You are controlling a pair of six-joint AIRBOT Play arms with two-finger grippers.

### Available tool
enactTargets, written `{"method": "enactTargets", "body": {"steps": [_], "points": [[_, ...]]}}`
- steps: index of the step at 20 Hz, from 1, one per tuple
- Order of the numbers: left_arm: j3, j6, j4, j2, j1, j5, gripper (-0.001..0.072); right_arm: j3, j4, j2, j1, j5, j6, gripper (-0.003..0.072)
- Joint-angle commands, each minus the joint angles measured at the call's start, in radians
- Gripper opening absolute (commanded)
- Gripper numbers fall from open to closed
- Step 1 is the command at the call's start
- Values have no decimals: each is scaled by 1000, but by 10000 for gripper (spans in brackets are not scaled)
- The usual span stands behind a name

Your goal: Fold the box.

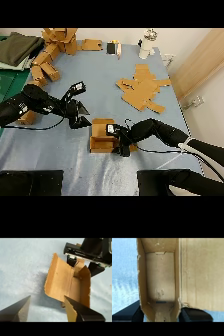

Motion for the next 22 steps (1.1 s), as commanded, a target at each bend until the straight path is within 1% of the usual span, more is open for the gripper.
{"method": "enactTargets", "body": {"steps": [1, 3, 6, 8, 10, 12, 14, 17, 22], "points": [[-39, 226, -2, -1, -9, -9, 710, 1, -3, 1, 0, 1, 0, 468], [-121, 381, -11, 0, -5, 3, 711, 1, -4, 1, 0, 1, 0, 468], [-248, 573, -11, 8, 5, 85, 712, 1, -6, 1, 0, 1, 0, 468], [-306, 656, -23, 20, 34, 84, 711, 1, -6, 1, 0, 1, 0, 468], [-345, 681, -28, 31, 59, 83, 711, 1, -6, 1, 0, 1, 0, 468], [-360, 689, -31, 34, 58, 56, 711, 1, -6, 1, 0, 1, 0, 468], [-362, 684, -47, 33, 27, 38, 711, 1, -6, 1, 0, 1, 0, 468], [-362, 602, -108, 32, -29, 93, 715, 1, -6, 1, 0, 1, 0, 468], [-362, 547, -114, 31, -142, 180, 720, 1, -6, 1, 0, 1, 0, 468]]}}
